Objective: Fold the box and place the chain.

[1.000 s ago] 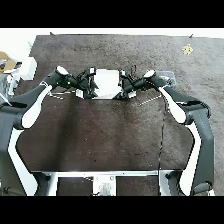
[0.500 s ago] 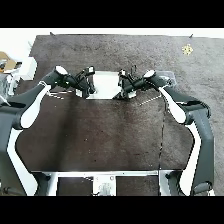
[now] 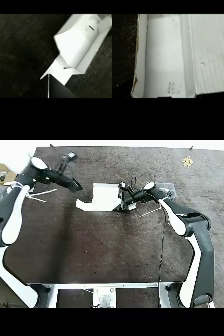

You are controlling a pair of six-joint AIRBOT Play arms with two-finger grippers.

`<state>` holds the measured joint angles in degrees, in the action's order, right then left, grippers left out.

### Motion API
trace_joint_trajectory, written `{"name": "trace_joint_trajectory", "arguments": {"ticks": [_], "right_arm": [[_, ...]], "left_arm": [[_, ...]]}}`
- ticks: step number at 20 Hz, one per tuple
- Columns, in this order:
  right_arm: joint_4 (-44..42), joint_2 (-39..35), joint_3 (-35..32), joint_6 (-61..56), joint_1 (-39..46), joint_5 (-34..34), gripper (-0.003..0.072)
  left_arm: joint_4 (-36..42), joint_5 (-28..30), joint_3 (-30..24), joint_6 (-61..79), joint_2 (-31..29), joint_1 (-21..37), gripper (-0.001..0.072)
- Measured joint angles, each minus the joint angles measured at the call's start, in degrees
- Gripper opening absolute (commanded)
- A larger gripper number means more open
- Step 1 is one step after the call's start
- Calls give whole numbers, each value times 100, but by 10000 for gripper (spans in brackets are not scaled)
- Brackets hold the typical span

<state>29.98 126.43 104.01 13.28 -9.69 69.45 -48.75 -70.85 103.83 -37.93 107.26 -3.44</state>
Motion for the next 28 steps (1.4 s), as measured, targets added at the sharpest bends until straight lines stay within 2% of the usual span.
{"name": "trace_joint_trajectory", "arguments": {"ticks": [5, 10, 15, 18, 23, 28], "right_arm": [[0, 0, 0, 0, 0, 0, 385], [0, 0, 0, 0, 0, 0, 384], [2, 0, 0, 2, 0, 0, 384], [2, 0, 0, 2, 0, 0, 384], [0, 0, 0, 0, 0, 0, 384], [2, 0, 0, 2, 0, 0, 385]], "left_arm": [[-170, -164, -46, -1928, -85, 503, 10], [-210, -116, -612, -2704, -101, 754, 10], [7, 358, -1449, -2850, -90, 791, 9], [538, 553, -1829, -2573, 52, 796, 10], [1451, 509, -2035, -2070, 428, 697, 10], [1781, 470, -2028, -1886, 564, 452, 13]]}}
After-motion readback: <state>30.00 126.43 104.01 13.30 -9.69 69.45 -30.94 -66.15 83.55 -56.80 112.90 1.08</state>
